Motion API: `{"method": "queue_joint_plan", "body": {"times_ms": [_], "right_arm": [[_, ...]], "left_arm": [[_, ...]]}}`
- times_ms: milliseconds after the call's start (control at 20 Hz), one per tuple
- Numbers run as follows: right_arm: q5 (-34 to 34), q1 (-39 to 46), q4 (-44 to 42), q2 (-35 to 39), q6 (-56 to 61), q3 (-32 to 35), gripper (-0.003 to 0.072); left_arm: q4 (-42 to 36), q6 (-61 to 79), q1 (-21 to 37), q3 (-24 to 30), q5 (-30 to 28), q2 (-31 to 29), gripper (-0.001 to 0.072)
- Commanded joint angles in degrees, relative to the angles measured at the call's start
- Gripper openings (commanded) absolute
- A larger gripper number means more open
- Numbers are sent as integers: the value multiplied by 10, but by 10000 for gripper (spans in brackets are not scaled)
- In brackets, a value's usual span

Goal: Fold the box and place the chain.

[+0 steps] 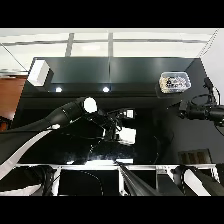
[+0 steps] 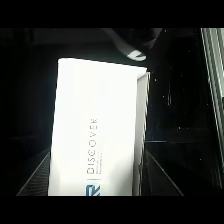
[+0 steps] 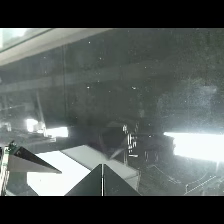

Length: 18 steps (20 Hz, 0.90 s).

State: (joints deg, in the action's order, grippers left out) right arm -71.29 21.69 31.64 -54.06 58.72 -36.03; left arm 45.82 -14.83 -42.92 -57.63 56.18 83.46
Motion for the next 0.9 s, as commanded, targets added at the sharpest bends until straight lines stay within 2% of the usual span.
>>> {"method": "queue_joint_plan", "body": {"times_ms": [0, 400, 550, 700, 850], "right_arm": [[2, 0, 0, 0, 0, 0, 13], [-11, 0, 3, 0, 0, 0, 13], [-18, 0, 2, 0, 7, 0, 13], [-18, 0, 2, 0, 9, 0, 13], [-18, 0, 2, 0, 11, 0, 13]], "left_arm": [[7, 0, 2, -1, 0, -2, 704], [29, 34, 59, 0, 59, -41, 705], [28, 67, 52, 0, 55, -27, 705], [27, 73, 37, 0, 26, -19, 705], [28, 72, 31, 0, 31, -19, 705]]}}
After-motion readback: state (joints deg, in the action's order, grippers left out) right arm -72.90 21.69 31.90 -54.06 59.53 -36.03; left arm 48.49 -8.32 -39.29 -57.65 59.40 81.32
